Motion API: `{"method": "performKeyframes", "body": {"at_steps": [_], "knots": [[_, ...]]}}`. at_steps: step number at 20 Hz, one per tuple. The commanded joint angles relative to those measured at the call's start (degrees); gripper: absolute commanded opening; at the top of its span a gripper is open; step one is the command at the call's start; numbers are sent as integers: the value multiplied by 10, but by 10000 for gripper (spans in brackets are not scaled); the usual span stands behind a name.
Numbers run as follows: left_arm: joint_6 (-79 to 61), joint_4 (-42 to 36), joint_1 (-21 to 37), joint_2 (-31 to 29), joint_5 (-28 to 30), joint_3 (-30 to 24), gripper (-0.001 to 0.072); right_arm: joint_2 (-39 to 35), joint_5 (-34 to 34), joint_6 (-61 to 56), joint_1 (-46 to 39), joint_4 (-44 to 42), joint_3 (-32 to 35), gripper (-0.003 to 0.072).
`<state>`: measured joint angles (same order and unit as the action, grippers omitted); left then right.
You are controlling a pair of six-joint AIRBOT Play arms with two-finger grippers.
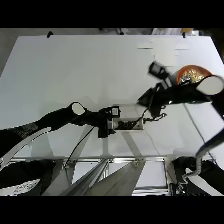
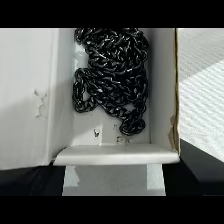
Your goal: Fold the box and place the chain.
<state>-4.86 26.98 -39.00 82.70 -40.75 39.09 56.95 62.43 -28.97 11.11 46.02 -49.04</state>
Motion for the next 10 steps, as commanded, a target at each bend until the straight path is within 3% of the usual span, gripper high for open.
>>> {"method": "performKeyframes", "body": {"at_steps": [1,4,6,7,8,9,10], "knots": [[0,0,0,0,0,0,254,-4,-45,-81,-75,85,-34,16],[0,0,0,0,0,0,254,39,-67,-100,-81,219,-34,16],[0,0,0,0,0,0,254,82,-83,-90,-71,246,-34,17],[0,0,0,0,0,0,254,104,-85,-60,-60,247,-34,76],[0,0,0,0,0,0,254,125,-83,-19,-49,247,-34,245],[0,0,0,0,0,0,254,147,-80,39,-35,247,-34,349],[0,0,0,0,0,0,254,167,-74,83,-24,247,-33,340]]}}
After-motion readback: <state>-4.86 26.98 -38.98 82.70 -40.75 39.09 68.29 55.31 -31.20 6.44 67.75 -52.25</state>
